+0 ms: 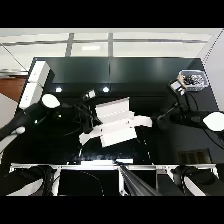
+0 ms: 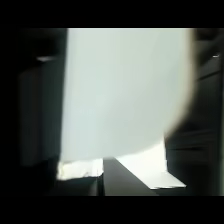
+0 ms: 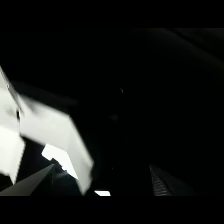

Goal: Fold the box and place the chain.

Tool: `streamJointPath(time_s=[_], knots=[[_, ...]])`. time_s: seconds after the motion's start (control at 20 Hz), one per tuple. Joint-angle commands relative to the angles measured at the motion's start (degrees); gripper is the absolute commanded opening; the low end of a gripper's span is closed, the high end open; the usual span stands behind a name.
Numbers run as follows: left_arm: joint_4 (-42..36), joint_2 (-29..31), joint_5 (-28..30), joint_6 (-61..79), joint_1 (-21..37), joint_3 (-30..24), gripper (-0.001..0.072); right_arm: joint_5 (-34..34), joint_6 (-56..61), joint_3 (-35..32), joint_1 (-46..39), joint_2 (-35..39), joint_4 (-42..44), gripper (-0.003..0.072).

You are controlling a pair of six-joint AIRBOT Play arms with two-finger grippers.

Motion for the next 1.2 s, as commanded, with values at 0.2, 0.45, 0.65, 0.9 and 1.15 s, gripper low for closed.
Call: streamJointPath(time_s=[0.2, 0.45, 0.65, 0.9, 1.15], knots=[[2.56, 1.49, 12.92, 12.48, -6.80, -5.14, 0.0034, -1.31, -30.12, -9.29, 6.05, 0.00, 8.52, 0.0709], [2.54, -1.20, 9.62, 12.50, -6.88, -5.16, 0.0034, -7.87, -33.75, -13.27, 13.40, -0.26, 8.52, 0.0709], [2.56, -2.32, 10.47, 17.14, -6.88, -5.16, 0.0034, -8.57, -39.87, -14.01, 15.17, -1.05, 8.48, 0.0709], [-0.37, -2.43, 11.08, 17.90, -6.93, -5.14, 0.0031, -9.77, -43.30, -14.21, 15.17, -4.24, 8.02, 0.0709], [-3.91, -2.54, 13.90, 24.81, -7.02, -5.33, 0.0031, -8.24, -43.28, -14.21, 15.17, -4.26, 6.21, 0.0709]])
